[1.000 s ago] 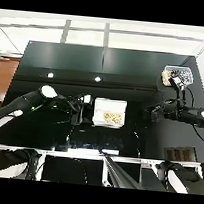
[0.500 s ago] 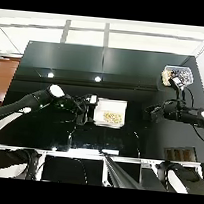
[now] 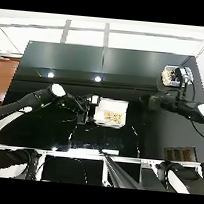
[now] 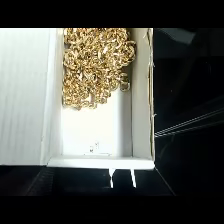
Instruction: Fold the box and place the chain.
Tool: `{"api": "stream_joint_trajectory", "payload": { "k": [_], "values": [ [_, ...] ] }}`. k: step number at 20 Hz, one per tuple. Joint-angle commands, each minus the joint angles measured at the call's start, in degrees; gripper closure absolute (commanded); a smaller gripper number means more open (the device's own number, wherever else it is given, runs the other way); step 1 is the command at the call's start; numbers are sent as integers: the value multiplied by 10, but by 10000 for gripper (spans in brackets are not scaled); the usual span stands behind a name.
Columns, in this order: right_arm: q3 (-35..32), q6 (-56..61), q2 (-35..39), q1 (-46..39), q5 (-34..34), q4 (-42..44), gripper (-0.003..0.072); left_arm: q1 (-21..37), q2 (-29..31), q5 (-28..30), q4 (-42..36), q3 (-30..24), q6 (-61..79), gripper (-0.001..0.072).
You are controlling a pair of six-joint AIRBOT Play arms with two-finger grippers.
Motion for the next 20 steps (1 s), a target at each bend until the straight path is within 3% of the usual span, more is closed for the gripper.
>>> {"api": "stream_joint_trajectory", "payload": {
  "k": [1,3,5,10,13,20],
  "values": [
    [38,14,-92,71,-83,64,-26,0,-1,8,0,5,-5,288],
    [71,2,-152,114,-98,63,-26,-1,-1,12,0,5,-22,289],
    [99,-42,-184,131,-66,57,-25,-1,-1,12,0,5,-32,289],
    [128,-278,-170,129,141,-66,-25,-1,-1,12,0,5,-32,288],
    [127,-284,-167,136,218,-96,-25,-1,-1,12,0,5,-32,288],
    [121,-309,-170,183,198,-109,-25,-1,-1,10,0,5,-32,288]
  ]
}}
